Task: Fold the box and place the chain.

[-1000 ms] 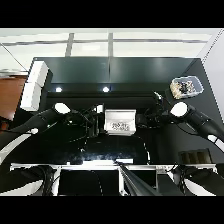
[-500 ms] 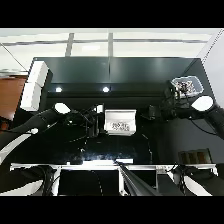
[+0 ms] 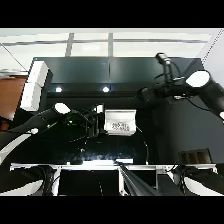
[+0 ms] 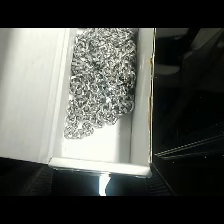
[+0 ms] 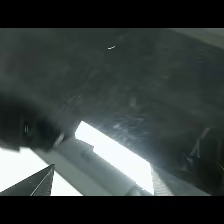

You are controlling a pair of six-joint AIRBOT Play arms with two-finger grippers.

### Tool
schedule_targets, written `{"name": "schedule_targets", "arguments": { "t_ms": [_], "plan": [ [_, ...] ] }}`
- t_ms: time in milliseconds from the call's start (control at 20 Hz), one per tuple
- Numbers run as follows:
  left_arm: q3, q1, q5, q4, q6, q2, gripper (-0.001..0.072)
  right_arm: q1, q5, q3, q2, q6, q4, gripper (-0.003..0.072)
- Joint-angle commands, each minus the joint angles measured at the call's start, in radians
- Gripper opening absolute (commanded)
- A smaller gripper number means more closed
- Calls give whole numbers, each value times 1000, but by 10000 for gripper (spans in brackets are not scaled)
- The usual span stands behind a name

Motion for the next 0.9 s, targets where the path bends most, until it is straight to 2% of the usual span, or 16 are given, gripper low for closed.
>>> {"name": "schedule_targets", "arguments": {
  "t_ms": [0,350,650,700,750,850],
  "plan": [
    [1,-1,0,0,0,-1,219,55,100,41,-80,-177,0,694],
    [1,-1,0,0,0,-1,219,107,212,43,-80,-305,2,694],
    [1,-1,0,0,0,-1,219,176,193,43,-80,-316,-123,691],
    [1,-1,0,0,0,-1,219,188,193,43,-80,-317,-126,544],
    [1,-1,0,0,0,-1,219,200,192,43,-80,-314,-127,472],
    [1,-1,0,0,0,-1,219,219,179,43,-80,-299,-127,464]
  ]
}}
